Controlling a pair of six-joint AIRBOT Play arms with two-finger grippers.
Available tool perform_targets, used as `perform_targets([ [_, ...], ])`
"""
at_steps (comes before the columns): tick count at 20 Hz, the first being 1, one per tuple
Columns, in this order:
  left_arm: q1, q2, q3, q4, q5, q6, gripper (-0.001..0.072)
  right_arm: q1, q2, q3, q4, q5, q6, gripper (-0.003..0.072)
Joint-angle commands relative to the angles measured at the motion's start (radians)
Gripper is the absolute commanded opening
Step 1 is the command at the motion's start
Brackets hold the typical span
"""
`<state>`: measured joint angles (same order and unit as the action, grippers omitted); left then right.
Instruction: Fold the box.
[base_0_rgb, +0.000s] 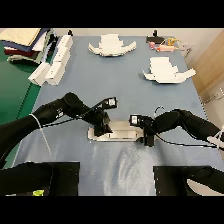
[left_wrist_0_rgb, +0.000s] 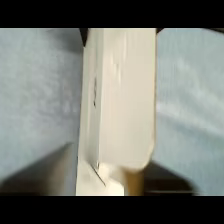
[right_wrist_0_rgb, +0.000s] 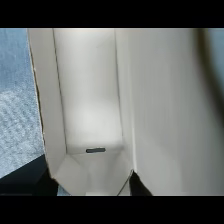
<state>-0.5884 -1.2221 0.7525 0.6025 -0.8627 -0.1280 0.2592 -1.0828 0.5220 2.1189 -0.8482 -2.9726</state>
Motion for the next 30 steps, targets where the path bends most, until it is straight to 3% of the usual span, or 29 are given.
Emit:
perform_targets([
  [1, 0.025, 0.034, 0.022, 0.126, -0.043, -0.246, 0.0667, 0.001, 0.000, 0.000, 0.000, 0.002, -0.002, 0.0502],
  [4, 0.084, 0.128, 0.050, 0.303, -0.198, -0.500, 0.0656, 0.001, 0.000, 0.000, -0.002, 0.002, -0.002, 0.0502],
  [5, 0.103, 0.161, 0.051, 0.319, -0.256, -0.554, 0.0618, 0.001, 0.000, 0.000, -0.002, 0.002, -0.002, 0.0502],
  [6, 0.116, 0.189, 0.051, 0.317, -0.312, -0.604, 0.0430, 0.001, 0.000, 0.000, -0.002, 0.002, -0.002, 0.0503],
  [7, 0.116, 0.212, 0.051, 0.315, -0.371, -0.651, 0.0085, 0.001, 0.000, 0.000, -0.002, 0.002, -0.002, 0.0502],
  [8, 0.105, 0.224, 0.050, 0.296, -0.415, -0.658, 0.0012, 0.001, 0.000, 0.000, -0.002, 0.002, -0.002, 0.0502],
  [10, 0.058, 0.219, 0.050, 0.213, -0.397, -0.729, 0.0011, 0.001, 0.000, 0.000, -0.002, 0.002, -0.002, 0.0502],
  [14, 0.017, 0.144, 0.062, -0.015, -0.112, -0.768, 0.0012, 0.001, 0.000, 0.000, -0.002, 0.002, -0.002, 0.0502],
  [17, 0.066, 0.044, 0.067, -0.179, -0.080, -0.781, 0.0011, 0.001, 0.000, 0.000, -0.003, 0.002, -0.002, 0.0502],
  [19, 0.102, -0.009, 0.067, -0.219, -0.071, -0.784, 0.0011, 0.001, 0.000, 0.000, -0.003, 0.002, -0.002, 0.0502],
  [22, 0.148, -0.051, 0.061, -0.208, -0.025, -0.837, 0.0012, 0.001, 0.000, 0.000, -0.003, 0.002, -0.002, 0.0502],
  [27, 0.172, -0.112, 0.061, -0.007, -0.039, -1.002, 0.0012, 0.001, 0.000, 0.000, -0.002, 0.002, -0.002, 0.0502],
  [30, 0.166, -0.131, 0.060, -0.004, -0.054, -1.003, 0.0012, 0.001, 0.000, 0.000, -0.002, 0.002, -0.002, 0.0502],
])
